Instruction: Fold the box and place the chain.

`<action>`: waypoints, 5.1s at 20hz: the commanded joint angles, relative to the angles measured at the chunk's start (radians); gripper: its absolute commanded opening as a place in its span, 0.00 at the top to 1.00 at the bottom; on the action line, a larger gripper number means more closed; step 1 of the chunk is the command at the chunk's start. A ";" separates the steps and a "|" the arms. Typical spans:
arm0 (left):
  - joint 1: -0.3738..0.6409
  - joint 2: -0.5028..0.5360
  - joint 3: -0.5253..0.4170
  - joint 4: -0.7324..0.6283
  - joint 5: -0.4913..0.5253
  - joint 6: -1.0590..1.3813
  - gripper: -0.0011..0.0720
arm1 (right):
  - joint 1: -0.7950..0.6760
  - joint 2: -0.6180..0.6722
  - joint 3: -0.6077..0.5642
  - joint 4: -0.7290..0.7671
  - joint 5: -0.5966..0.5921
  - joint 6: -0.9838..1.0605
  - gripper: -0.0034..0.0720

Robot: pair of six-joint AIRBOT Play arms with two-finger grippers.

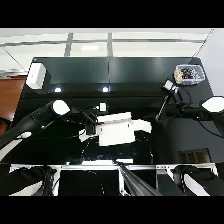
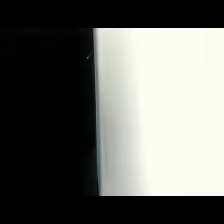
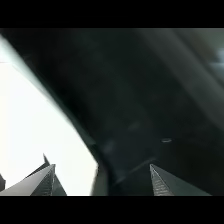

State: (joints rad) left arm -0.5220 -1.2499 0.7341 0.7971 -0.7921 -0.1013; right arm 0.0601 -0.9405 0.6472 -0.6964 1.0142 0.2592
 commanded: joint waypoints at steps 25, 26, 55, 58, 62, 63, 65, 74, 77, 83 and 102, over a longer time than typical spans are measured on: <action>-0.031 -0.098 -0.001 0.029 0.024 0.022 0.95 | 0.447 -0.110 -0.150 -0.004 -0.268 -0.238 0.06; -0.031 -0.098 -0.001 0.029 0.024 0.022 0.95 | 0.447 -0.109 -0.150 0.014 -0.276 -0.238 0.06; -0.035 -0.098 0.007 0.037 -0.021 0.030 0.95 | 0.335 -0.163 -0.116 0.076 -0.172 -0.414 0.06; -0.035 -0.098 0.034 0.129 -0.047 0.030 0.95 | 0.335 -0.194 -0.116 0.079 -0.185 -0.415 0.05; -0.035 -0.098 0.037 0.129 -0.049 0.025 0.95 | 0.335 -0.226 -0.116 0.092 -0.219 -0.429 0.05; -0.035 -0.098 0.037 0.130 -0.048 0.025 0.95 | 0.335 -0.231 -0.116 0.125 -0.233 -0.456 0.06; -0.035 -0.098 0.037 0.130 -0.049 0.025 0.95 | 0.336 -0.245 -0.116 0.200 -0.232 -0.526 0.06; -0.035 -0.098 0.037 0.129 -0.050 0.023 0.95 | 0.368 -0.254 -0.116 0.090 -0.231 -0.450 0.06; -0.035 -0.098 0.037 0.129 -0.051 0.023 0.95 | 0.368 -0.242 -0.116 -0.022 -0.231 -0.379 0.06; -0.035 -0.098 0.037 0.129 -0.055 0.016 0.95 | 0.368 -0.177 -0.116 -0.152 -0.106 -0.193 0.06; -0.035 -0.098 0.037 0.129 -0.056 0.015 0.95 | 0.526 -0.184 -0.125 0.034 -0.268 -0.032 0.06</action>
State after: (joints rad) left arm -0.5579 -1.3479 0.7700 0.9260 -0.8467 -0.0856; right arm 0.5793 -1.1362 0.5217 -0.6758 0.8051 0.2256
